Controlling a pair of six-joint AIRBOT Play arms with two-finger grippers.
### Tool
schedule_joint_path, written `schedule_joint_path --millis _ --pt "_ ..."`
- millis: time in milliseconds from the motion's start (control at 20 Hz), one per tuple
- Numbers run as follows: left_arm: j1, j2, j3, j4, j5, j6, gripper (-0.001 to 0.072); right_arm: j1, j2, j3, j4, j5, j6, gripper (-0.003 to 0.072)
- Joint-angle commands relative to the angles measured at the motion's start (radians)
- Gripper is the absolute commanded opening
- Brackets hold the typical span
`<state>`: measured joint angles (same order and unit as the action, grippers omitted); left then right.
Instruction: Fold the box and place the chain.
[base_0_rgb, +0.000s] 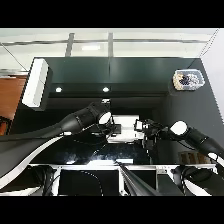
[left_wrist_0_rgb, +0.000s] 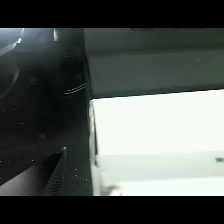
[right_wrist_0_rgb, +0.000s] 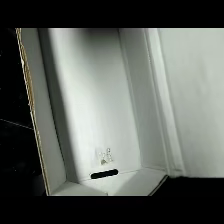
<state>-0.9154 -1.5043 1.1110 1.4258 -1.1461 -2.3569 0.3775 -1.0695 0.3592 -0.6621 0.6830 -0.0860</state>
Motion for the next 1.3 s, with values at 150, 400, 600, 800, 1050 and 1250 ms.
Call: schedule_joint_path --millis 150,400,600,800,1050,1250 --pt "-0.031 -0.027 0.017 0.058 -0.008 -0.053 0.0462 0.0 0.0 0.0 0.0 0.001 0.0 0.0254" --pt "-0.03 -0.046 0.018 0.04 -0.009 -0.053 0.0328 0.0 0.0 0.0 0.0 0.001 0.0 0.0254" --pt "-0.03 -0.047 0.018 0.036 -0.009 -0.053 0.0327 0.001 0.0 0.0 0.0 0.001 0.0 0.0254" --pt "-0.03 -0.047 0.018 0.035 -0.005 -0.055 0.0105 0.001 0.0 0.0 0.001 0.001 0.0 0.0254" --pt "-0.03 -0.046 0.018 0.032 -0.006 -0.055 0.0023 0.001 0.0 0.0 0.001 0.001 0.0 0.0254" --pt "-0.029 -0.046 0.019 0.028 -0.013 -0.055 0.0182 0.001 0.0 0.0 0.001 0.001 0.0 0.0254"
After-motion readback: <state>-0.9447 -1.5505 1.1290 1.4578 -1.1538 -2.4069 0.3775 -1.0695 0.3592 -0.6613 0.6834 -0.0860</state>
